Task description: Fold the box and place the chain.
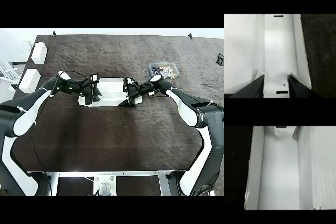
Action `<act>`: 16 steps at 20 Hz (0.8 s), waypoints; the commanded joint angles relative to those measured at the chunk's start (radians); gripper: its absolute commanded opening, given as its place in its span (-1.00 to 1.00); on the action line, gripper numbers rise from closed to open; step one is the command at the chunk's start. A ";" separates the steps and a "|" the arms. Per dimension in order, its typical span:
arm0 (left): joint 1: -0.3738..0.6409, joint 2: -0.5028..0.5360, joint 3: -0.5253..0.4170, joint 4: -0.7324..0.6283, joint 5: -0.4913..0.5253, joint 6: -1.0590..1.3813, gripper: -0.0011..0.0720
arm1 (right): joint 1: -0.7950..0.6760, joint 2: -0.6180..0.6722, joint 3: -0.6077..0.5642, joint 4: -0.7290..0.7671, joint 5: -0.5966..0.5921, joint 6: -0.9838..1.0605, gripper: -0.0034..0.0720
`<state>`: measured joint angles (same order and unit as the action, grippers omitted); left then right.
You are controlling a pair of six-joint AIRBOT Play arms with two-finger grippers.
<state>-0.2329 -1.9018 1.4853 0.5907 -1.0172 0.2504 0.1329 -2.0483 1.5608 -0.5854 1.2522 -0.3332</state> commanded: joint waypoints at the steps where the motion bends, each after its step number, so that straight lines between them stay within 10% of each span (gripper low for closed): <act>1: 0.000 -0.011 0.001 -0.032 0.034 0.006 0.02 | 0.001 -0.001 0.000 0.000 0.002 0.000 0.58; 4: 0.000 -0.011 0.000 -0.039 0.034 0.013 0.02 | 0.001 -0.001 0.000 0.000 0.002 0.000 0.58; 6: 0.000 -0.012 0.000 -0.052 0.028 0.012 0.86 | 0.001 -0.001 0.000 0.000 0.002 0.000 0.58; 16: 0.000 -0.013 0.000 -0.053 0.030 0.013 0.87 | 0.001 -0.001 0.000 0.000 0.002 0.000 0.58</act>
<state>-0.2329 -1.9144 1.4845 0.5392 -0.9894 0.2630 0.1329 -2.0483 1.5608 -0.5838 1.2507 -0.3328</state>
